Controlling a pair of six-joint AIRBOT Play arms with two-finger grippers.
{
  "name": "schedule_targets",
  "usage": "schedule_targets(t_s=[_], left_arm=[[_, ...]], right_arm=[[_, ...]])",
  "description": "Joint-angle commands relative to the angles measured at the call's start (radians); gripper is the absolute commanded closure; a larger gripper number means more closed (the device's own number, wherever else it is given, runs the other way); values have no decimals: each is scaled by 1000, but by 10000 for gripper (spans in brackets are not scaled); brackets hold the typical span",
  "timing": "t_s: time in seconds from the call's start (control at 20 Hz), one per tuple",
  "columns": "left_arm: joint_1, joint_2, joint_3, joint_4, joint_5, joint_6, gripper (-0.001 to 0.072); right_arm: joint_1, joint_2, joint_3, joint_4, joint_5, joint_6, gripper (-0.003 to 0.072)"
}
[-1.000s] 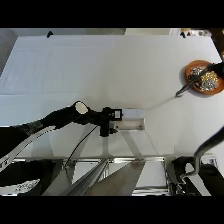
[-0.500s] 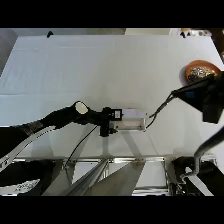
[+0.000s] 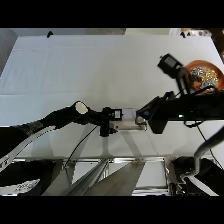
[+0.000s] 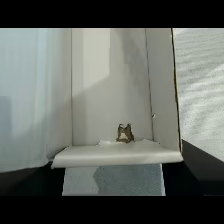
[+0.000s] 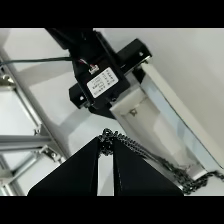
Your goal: Fold the box and place the chain.
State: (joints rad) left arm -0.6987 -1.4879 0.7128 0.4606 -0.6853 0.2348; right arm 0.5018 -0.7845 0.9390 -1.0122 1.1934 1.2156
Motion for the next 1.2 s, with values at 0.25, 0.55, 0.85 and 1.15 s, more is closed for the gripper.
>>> schedule_targets(t_s=[0.25, 0.55, 0.85, 1.15], left_arm=[[0, 0, 0, 1, 0, 0, 659], [-1, 0, 0, 0, 0, 0, 659], [-1, 0, 0, 0, 0, 0, 659], [-1, 0, 0, 0, 0, 0, 659]], right_arm=[[136, -153, -61, -173, -107, 129, 665], [136, -193, -167, -185, -190, 198, 665], [142, -226, -209, -179, -246, 229, 523], [169, -184, -198, -207, -200, 235, 512]])
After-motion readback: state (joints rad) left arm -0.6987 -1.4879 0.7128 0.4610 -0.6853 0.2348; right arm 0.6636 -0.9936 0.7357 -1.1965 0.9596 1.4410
